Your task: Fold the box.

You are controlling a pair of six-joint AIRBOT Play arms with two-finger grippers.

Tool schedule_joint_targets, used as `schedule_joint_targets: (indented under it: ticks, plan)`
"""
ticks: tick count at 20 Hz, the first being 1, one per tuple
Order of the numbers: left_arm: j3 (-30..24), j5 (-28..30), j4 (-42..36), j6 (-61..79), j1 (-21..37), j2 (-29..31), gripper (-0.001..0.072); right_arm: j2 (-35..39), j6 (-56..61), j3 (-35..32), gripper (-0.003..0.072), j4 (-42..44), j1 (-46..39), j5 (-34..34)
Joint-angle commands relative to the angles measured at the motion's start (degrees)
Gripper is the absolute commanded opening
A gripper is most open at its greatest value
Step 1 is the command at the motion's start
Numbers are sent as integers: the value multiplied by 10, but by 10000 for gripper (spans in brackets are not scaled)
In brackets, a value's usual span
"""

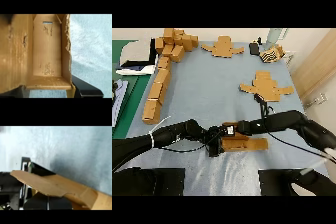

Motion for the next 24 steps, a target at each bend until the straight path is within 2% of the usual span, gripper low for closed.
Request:
schedule_joint_targets:
  ticks: [1,6,13,15,18,20,22,24]
  plan:
    - [0,-3,1,0,0,0,517,-104,-26,37,6,-18,0,39]
    - [0,-2,1,0,0,0,518,-164,-72,47,6,-19,1,9]
    - [0,-2,1,0,0,0,518,-160,-119,52,5,-32,-2,12]
    - [0,-2,1,0,0,0,518,-140,-125,77,5,-79,-11,0]
    - [0,-2,1,0,0,0,518,-75,-38,102,3,-242,-26,-76]
    - [0,-2,1,0,0,0,518,-22,9,99,3,-337,-26,-182]
    - [0,-2,1,0,0,0,518,42,0,80,3,-339,-24,-262]
    - [0,-2,1,0,0,0,518,113,-127,41,4,-277,-15,-296]
